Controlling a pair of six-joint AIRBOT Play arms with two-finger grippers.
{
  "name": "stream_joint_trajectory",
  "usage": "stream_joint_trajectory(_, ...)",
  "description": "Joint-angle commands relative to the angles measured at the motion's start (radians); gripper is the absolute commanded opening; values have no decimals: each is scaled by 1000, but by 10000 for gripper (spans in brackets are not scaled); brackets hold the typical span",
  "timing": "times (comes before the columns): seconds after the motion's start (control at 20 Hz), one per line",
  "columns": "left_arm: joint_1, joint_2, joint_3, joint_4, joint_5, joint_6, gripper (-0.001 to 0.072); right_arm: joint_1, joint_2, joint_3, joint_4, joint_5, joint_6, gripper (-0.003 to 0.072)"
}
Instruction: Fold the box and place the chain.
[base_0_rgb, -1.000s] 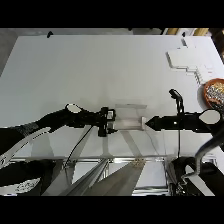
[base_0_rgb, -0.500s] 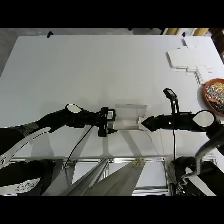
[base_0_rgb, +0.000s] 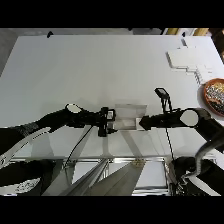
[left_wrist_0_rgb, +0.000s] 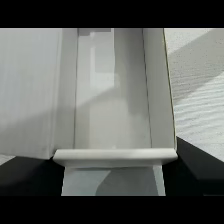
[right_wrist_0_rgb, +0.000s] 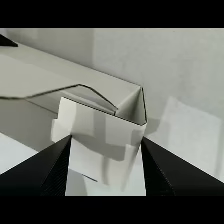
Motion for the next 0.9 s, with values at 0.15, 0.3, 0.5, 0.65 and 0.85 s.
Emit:
stream_joint_trajectory(0.15,0,0,1,0,0,0,29,119,-84,81,-124,13,209,433)
stream_joint_trajectory(0.3,0,0,1,0,0,0,29,173,-135,110,-155,22,284,404)
stream_joint_trajectory(0.5,0,0,1,0,0,0,29,227,-208,159,-225,48,381,331)
stream_joint_trajectory(0.65,0,0,1,0,0,0,29,244,-230,196,-278,51,419,331)
stream_joint_trajectory(0.85,0,0,1,0,0,0,29,244,-259,201,-318,60,492,330)
